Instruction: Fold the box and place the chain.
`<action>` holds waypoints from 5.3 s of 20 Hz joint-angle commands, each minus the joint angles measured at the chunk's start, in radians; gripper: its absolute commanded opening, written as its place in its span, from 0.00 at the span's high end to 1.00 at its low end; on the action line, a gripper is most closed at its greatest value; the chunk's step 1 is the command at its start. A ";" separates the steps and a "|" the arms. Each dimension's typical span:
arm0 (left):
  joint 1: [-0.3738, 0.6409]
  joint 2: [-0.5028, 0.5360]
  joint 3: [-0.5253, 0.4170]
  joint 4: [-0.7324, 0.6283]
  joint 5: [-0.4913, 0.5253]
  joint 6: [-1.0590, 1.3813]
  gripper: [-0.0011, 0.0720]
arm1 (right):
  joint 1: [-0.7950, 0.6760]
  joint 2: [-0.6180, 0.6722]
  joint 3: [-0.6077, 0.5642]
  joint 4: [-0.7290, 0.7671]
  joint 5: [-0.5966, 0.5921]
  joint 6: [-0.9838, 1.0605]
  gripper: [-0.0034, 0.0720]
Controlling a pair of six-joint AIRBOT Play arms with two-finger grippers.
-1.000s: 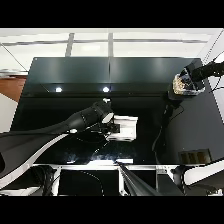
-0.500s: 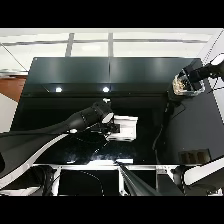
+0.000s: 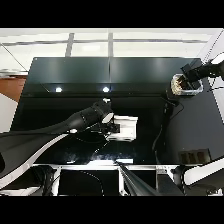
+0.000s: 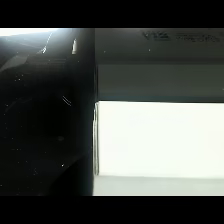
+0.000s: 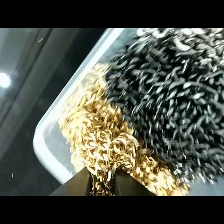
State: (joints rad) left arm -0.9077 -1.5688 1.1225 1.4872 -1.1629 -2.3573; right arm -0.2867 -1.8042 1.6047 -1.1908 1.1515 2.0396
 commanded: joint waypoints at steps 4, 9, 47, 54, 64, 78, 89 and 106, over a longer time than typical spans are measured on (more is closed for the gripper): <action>0.001 0.000 0.000 0.000 0.002 0.000 0.94 | -0.024 0.132 0.001 0.013 0.022 -0.229 0.90; 0.001 0.000 0.000 0.000 0.002 0.000 0.94 | -0.047 0.285 0.007 0.024 0.015 -0.340 0.90; 0.001 0.000 0.000 0.000 0.006 0.000 0.94 | 0.495 0.821 0.007 0.169 0.348 -0.657 0.90; 0.001 0.000 0.000 -0.001 0.006 0.000 0.94 | 0.598 0.821 0.007 0.174 0.417 -0.657 0.90; 0.001 0.000 0.000 -0.003 0.006 0.000 0.94 | 0.607 0.821 0.007 0.252 0.443 -0.671 0.90; 0.001 0.000 0.000 -0.004 0.003 0.000 0.94 | 0.606 0.884 0.007 0.231 0.485 -0.670 0.90; 0.001 0.000 0.000 -0.003 0.006 0.000 0.94 | 0.607 0.885 0.007 0.381 0.450 -0.685 0.90; 0.001 0.000 0.000 -0.004 0.006 0.000 0.94 | 0.606 0.874 -0.313 0.110 0.452 -0.679 0.90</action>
State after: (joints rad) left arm -0.9077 -1.5688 1.1225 1.4834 -1.1580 -2.3577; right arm 0.3195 -0.9310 1.3094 -0.9897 1.5761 1.3411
